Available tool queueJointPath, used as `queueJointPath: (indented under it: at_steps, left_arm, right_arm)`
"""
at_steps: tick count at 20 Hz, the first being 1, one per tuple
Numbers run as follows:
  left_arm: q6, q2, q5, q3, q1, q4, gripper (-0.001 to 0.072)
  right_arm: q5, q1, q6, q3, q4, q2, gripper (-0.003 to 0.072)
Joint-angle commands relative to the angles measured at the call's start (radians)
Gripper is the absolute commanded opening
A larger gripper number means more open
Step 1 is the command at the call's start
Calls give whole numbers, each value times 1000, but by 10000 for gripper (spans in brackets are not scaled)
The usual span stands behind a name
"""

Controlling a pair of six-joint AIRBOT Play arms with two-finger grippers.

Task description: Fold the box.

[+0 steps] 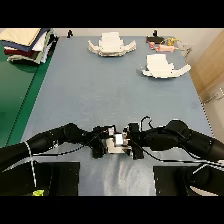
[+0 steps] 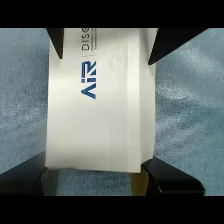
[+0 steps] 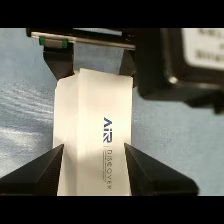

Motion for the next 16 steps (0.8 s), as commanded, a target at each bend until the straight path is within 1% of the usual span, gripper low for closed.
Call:
queueJointPath:
  at_steps: [1,11,16]
  left_arm:
    - [3,0,-8,0,0,1,387]
    - [3,0,-8,0,0,1,387]
    - [3,0,-8,0,0,1,387]
  right_arm:
    - [9,0,-3,-1,-22,12,594]
    - [11,0,1,7,-19,66,594]
    - [38,-1,0,20,-23,69,592]
